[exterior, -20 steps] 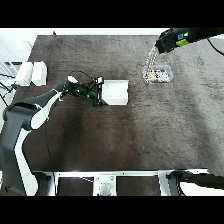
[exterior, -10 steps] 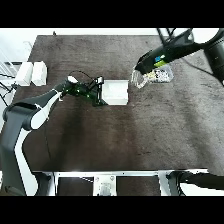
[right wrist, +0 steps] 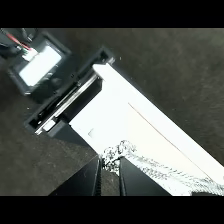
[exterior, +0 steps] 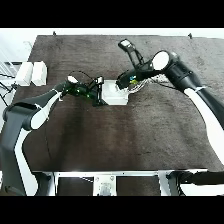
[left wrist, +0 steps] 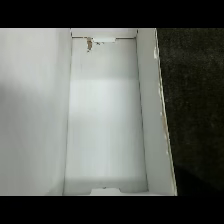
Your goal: Fold the box and place the chain.
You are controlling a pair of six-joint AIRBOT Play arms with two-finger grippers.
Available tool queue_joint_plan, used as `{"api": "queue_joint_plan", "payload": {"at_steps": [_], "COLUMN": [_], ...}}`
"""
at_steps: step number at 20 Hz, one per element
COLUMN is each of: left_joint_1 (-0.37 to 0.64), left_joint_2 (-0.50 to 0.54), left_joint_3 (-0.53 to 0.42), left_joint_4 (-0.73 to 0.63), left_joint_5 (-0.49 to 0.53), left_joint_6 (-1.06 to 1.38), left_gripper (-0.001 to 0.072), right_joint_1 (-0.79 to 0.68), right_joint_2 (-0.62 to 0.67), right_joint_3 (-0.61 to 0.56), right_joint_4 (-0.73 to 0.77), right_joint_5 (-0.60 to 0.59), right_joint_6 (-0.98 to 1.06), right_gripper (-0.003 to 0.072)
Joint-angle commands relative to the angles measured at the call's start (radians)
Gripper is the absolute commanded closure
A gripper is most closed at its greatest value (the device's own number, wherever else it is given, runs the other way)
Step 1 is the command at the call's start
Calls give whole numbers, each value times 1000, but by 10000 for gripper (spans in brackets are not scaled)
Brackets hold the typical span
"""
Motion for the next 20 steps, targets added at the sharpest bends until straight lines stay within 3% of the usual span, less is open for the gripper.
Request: {"api": "queue_joint_plan", "payload": {"at_steps": [1,5,7,8,12,15,20], "left_joint_1": [0,0,0,0,0,0,0], "left_joint_2": [0,0,0,0,0,0,0], "left_joint_3": [0,0,0,0,0,0,0], "left_joint_4": [0,0,0,0,0,0,0], "left_joint_5": [0,0,0,0,0,0,0], "left_joint_6": [0,0,0,0,0,0,1], "left_gripper": [239,238,239,238,238,239,239], "right_joint_1": [14,14,2,-14,-103,-231,-363], "right_joint_2": [-64,-82,-80,-69,14,61,-12], "right_joint_3": [-17,-18,-17,-17,-26,-107,-267], "right_joint_4": [9,2,-42,-39,-40,-44,-27], "right_joint_5": [-42,-72,-84,-84,-35,-45,-352], "right_joint_6": [-4,-4,2,19,32,96,167], "right_gripper": [676,667,255,212,213,214,214]}}
